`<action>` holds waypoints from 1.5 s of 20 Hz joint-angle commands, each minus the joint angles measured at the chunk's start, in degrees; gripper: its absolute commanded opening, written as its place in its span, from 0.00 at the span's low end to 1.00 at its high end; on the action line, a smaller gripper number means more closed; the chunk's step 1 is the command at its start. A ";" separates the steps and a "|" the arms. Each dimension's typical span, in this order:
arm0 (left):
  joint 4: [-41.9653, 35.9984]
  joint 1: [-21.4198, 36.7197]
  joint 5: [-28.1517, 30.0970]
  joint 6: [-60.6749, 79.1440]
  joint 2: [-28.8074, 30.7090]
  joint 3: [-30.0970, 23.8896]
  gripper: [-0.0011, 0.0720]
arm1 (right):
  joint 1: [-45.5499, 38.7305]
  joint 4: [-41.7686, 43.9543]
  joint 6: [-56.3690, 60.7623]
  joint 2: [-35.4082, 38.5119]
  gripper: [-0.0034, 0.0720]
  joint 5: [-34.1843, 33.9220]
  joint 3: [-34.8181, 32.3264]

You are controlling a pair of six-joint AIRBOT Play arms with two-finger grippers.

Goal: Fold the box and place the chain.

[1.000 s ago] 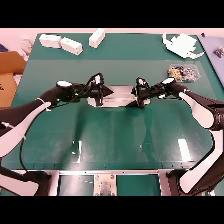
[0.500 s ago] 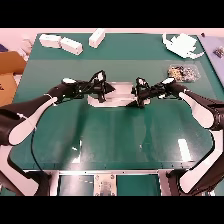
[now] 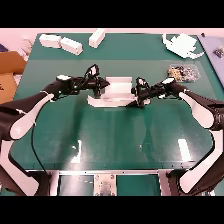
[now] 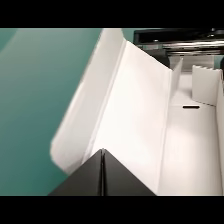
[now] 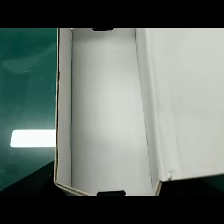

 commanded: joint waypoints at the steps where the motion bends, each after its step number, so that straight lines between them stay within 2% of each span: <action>1: -0.22 -0.07 -1.77 -0.70 -2.03 0.42 0.04 | 0.02 0.00 0.00 0.04 0.62 0.02 0.04; 9: 1.66 -0.13 -0.13 -2.16 -3.67 0.42 0.04 | 0.02 0.00 0.00 0.04 0.62 0.02 0.04; 13: 6.49 -1.46 2.01 -3.19 -4.20 0.48 0.05 | 0.02 0.00 0.00 0.04 0.62 0.02 0.04; 21: 7.10 -1.51 5.03 -3.06 -4.00 0.96 0.05 | 0.02 0.00 0.00 0.04 0.62 0.02 0.04; 23: 5.46 -0.96 6.08 -3.58 -3.34 2.64 0.36 | 0.02 0.00 0.00 0.04 0.62 0.02 0.04; 26: 4.83 0.50 4.28 -5.86 -0.35 4.22 0.36 | 0.02 0.00 0.00 0.04 0.62 0.02 0.04; 27: 4.96 1.20 2.89 -5.88 1.25 4.20 0.43 | 0.02 0.00 0.00 0.04 0.62 0.02 0.04; 28: 4.96 1.99 1.55 -6.75 2.78 4.20 0.62 | 0.02 0.00 0.00 0.04 0.62 0.02 0.04; 30: 8.15 3.85 -1.31 -10.95 5.64 4.20 0.63 | 0.02 0.00 0.00 0.04 0.62 0.00 0.04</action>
